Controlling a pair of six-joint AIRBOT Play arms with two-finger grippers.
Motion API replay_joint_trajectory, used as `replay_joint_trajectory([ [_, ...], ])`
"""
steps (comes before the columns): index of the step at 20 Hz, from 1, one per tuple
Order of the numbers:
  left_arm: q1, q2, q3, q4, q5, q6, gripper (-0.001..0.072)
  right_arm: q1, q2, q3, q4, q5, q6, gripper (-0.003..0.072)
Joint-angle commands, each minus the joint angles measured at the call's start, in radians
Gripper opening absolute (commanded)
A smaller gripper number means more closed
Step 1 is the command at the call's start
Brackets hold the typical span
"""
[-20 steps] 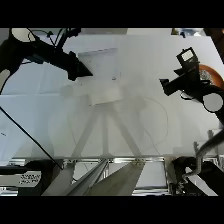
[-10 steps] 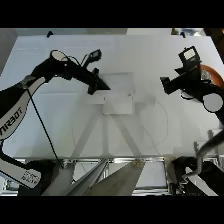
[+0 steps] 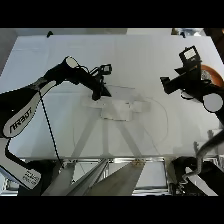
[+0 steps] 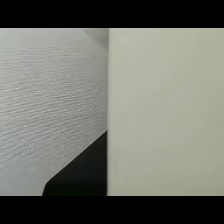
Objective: Fold the box and place the chain.
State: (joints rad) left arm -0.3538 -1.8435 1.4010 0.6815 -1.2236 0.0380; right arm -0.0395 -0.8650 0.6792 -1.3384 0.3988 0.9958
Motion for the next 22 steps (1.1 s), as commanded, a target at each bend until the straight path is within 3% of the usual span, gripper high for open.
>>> replay_joint_trajectory([
  [1,-0.003,-0.029,0.000,-0.004,0.026,0.003,0.0007,0.000,0.000,0.001,0.003,0.000,0.003,0.0717],
  [9,-0.003,-0.043,0.000,-0.131,0.095,0.003,0.0005,0.000,0.000,0.001,0.003,0.000,0.003,0.0717],
  [22,-0.003,-0.066,0.000,-0.083,0.085,0.003,0.0008,0.000,0.000,0.001,0.007,0.000,0.003,0.0716],
])
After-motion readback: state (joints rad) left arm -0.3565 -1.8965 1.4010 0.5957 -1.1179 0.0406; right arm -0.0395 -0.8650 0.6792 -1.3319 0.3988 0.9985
